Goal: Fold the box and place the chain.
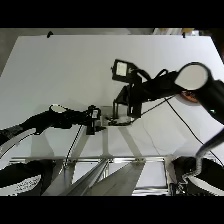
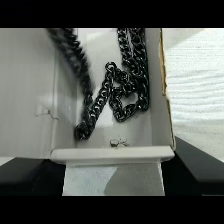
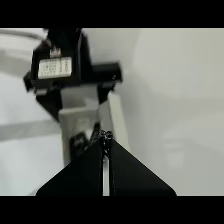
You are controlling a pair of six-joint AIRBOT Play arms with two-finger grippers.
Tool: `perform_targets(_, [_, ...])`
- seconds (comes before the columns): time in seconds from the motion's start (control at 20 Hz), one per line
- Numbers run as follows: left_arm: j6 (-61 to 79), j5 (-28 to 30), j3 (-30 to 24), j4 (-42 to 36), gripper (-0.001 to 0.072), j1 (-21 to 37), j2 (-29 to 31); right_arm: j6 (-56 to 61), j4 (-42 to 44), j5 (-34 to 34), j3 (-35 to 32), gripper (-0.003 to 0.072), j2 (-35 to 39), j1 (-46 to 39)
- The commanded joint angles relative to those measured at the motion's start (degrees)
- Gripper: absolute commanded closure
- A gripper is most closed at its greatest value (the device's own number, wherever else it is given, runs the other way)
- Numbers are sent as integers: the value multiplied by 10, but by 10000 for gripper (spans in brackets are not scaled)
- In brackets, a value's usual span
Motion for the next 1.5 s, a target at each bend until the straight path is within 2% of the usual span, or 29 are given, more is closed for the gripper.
perform_targets(0.0, [0, 0, 0, 0, 571, 0, 0, 15, -22, 49, -5, 672, -56, 0])
perform_targets(0.15, [0, 0, 0, 0, 571, 0, 0, 19, -27, 50, -7, 668, -80, 0])
perform_targets(0.2, [0, 0, 0, 0, 571, 0, 0, 19, -37, 50, -7, 614, -77, 0])
perform_targets(0.3, [0, 0, 0, 0, 571, 0, 0, 19, -49, 53, -7, 397, -67, 0])
perform_targets(0.35, [0, 0, 0, 0, 571, 0, 0, 19, -51, 55, -7, 340, -60, 0])
perform_targets(0.45, [0, 0, 0, 0, 571, 0, 0, 20, -49, 57, -6, 351, -40, -12])
perform_targets(0.5, [0, 0, 0, 0, 571, 0, 0, 36, -46, 57, -5, 421, -27, -31])
perform_targets(0.55, [0, 0, 0, 0, 571, 0, 0, 75, -46, 57, -5, 546, -13, -58])
perform_targets(0.6, [0, 0, 0, 0, 571, 0, 0, 119, -49, 58, -5, 573, -3, -88])
perform_targets(0.7, [0, 0, 0, 0, 571, 0, 0, 186, -103, 76, -5, 576, -1, -153])
perform_targets(0.85, [0, 0, 0, 0, 571, 0, 0, 321, -256, 111, -6, 580, -34, -223])
perform_targets(0.95, [0, 0, 0, 0, 571, 0, 0, 354, -304, 109, -19, 559, -66, -247])
perform_targets(1.0, [0, 0, 0, 0, 571, 0, 0, 365, -305, 98, -25, 484, -83, -251])
perform_targets(1.05, [0, 0, 0, 0, 571, 0, 0, 388, -304, 79, -31, 368, -101, -251])
perform_targets(1.1, [0, 0, 0, 0, 571, 0, 0, 413, -302, 63, -34, 310, -120, -249])
perform_targets(1.3, [0, 0, 0, 0, 571, 0, 0, 484, -302, 39, -34, 309, -197, -242])
perform_targets(1.45, [0, 0, 0, 0, 571, 0, 0, 485, -302, 40, -34, 309, -232, -242])
